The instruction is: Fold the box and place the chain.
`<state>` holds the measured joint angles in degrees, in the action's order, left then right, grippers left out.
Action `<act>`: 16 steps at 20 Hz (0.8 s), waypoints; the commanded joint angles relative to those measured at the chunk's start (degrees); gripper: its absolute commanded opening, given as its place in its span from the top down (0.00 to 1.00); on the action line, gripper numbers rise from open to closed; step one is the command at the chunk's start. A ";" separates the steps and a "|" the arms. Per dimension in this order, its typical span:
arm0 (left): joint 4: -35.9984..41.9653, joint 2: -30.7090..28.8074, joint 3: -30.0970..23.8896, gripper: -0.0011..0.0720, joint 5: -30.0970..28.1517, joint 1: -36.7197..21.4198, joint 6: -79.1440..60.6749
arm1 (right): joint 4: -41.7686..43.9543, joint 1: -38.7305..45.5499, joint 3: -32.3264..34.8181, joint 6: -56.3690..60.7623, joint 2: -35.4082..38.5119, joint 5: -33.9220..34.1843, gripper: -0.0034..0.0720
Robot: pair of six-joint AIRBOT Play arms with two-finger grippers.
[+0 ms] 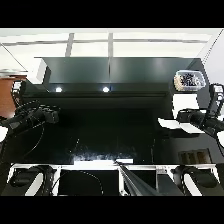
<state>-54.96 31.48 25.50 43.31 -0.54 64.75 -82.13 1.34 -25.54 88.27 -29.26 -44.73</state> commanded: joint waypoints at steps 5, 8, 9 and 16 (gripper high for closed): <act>0.00 -0.04 -0.02 0.95 -0.02 0.02 0.00 | 0.00 -0.02 0.02 0.00 0.07 0.00 0.90; 0.00 -0.04 -0.02 0.95 -0.02 0.02 0.00 | 0.00 -0.02 0.02 0.00 0.07 -0.02 0.90; 0.00 -0.04 -0.02 0.95 -0.02 0.02 0.00 | 0.00 -0.02 0.02 0.02 0.07 0.00 0.90; 0.00 -0.04 -0.02 0.95 -0.04 0.02 0.00 | 8.59 -0.02 0.02 0.39 0.07 8.83 0.76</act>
<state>-54.96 31.48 25.52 43.29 -0.54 64.77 -76.60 1.34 -25.52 88.55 -29.26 -40.58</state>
